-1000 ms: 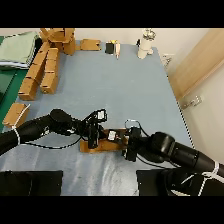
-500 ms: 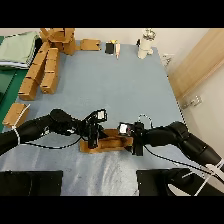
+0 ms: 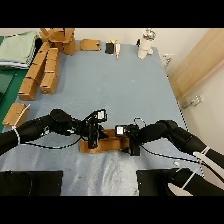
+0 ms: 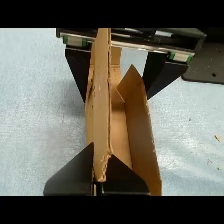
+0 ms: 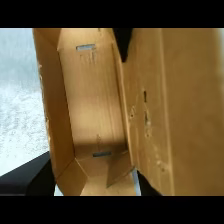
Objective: Fold the box.
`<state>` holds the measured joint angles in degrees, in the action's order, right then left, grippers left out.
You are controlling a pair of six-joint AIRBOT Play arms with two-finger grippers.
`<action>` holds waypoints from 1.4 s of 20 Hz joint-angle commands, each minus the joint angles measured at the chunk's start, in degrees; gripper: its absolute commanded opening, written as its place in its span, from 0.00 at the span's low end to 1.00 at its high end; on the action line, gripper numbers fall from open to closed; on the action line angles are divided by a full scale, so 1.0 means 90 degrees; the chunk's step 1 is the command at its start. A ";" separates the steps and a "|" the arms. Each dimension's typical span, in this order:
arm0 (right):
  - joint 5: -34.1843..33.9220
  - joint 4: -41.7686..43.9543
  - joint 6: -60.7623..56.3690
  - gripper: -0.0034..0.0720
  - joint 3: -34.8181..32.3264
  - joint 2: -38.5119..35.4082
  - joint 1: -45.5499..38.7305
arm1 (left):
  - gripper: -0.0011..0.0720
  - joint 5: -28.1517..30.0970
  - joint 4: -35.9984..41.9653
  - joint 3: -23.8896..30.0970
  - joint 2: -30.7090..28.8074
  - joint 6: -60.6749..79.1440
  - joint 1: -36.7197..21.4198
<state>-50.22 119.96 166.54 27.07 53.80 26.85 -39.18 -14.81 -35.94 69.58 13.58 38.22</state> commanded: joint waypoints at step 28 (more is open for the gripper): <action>-0.0165 0.0146 -0.0287 0.99 -0.0083 0.0219 0.0012 | 0.03 0.0005 0.0000 -0.0007 -0.0005 0.0000 0.0002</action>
<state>-53.32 121.30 164.00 26.52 55.75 26.92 -39.22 -14.83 -35.94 69.58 13.63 38.22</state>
